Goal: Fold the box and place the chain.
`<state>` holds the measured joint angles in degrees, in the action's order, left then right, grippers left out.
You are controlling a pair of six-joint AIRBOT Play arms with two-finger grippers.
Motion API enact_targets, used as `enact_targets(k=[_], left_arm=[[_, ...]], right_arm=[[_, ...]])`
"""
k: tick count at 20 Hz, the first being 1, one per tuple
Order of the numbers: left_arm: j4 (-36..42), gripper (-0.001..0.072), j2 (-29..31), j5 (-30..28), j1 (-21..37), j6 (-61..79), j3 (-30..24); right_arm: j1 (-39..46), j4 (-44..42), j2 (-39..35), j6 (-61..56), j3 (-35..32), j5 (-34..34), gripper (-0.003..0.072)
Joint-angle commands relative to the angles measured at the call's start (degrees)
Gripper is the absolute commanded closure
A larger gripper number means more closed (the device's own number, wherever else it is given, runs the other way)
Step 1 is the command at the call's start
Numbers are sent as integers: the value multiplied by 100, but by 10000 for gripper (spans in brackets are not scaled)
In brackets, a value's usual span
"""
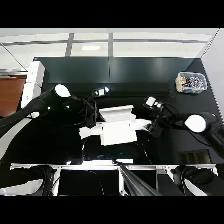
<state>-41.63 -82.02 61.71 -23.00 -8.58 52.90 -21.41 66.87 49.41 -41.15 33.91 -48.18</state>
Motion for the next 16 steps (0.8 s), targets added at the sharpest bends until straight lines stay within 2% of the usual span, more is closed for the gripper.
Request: enact_targets(k=[1, 3, 5, 11, 16], left_arm=[[-345, 687, -13, -487, -160, 562, -44], [-361, 686, -83, -927, -160, 564, -44], [-385, 686, -177, -1104, -160, 577, -44], [-457, 685, -330, -984, -157, 577, -42], [-439, 685, -348, -920, -160, 713, -44]], right_arm=[[-411, 153, 649, 699, 321, 87, 51], [-391, -619, 879, 1823, 330, -109, 51], [-393, -800, 1093, 2542, 330, -306, 51], [-356, -531, 1134, 2614, 330, -177, 51], [-358, -424, 1134, 1816, 286, -372, 51]])
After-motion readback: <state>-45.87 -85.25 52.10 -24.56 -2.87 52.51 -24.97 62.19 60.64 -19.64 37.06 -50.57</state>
